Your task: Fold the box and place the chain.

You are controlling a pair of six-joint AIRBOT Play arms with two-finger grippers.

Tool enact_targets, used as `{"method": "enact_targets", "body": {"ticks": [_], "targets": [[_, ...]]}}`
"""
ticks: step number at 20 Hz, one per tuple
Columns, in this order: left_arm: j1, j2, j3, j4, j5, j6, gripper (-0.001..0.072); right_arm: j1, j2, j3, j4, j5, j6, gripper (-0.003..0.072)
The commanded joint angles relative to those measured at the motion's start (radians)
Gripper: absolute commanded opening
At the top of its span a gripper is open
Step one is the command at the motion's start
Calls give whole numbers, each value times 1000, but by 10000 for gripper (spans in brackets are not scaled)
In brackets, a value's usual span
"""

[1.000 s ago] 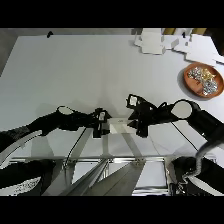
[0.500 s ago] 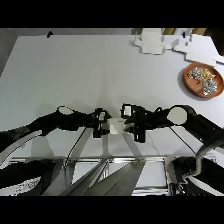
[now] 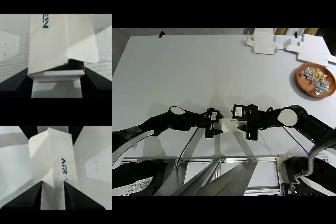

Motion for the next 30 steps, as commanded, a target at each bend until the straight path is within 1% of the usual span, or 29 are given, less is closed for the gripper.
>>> {"method": "enact_targets", "body": {"ticks": [1, 2, 5, 6, 7, 10, 17, 18, 19, 22, 23, 24, 25, 30], "targets": [[0, 0, 1, 1, -1, 1, 97, 1, -5, -1, -11, -18, 3, 197], [0, 0, 1, 1, -1, 1, 97, 1, -8, -1, -11, -18, 3, 157], [0, 0, 1, 1, -1, 1, 97, 1, -11, -1, -11, -25, 3, 147], [0, 0, 1, 1, -1, 1, 97, 1, -11, -1, -11, -33, 3, 98], [0, 0, 1, 1, -1, 1, 97, 1, -11, -1, -11, -42, 3, 81], [0, 0, 1, 1, -1, 1, 97, 1, -11, -1, -10, -71, 10, 79], [0, 0, 1, 1, -1, 1, 97, 2, -29, -2, -2, -56, 13, 87], [0, 0, 1, 1, -1, 1, 97, 2, -36, -2, -2, -52, 27, 93], [0, 0, 1, 1, -1, 1, 97, 2, -43, -2, -2, -40, 34, 121], [0, 0, 1, 1, -1, 1, 97, 2, -55, -2, -2, 9, 33, 125], [0, 0, 1, 1, -1, 1, 97, 2, -55, -2, -2, 14, 33, 191], [0, 0, 1, 1, -1, 1, 97, 2, -55, -2, -2, 17, 33, 295], [0, 0, 1, 1, -1, 1, 97, 2, -54, -2, -2, 19, 34, 342], [0, 0, 1, 1, -1, 1, 97, 1, -23, -2, 20, 23, 36, 341]]}}
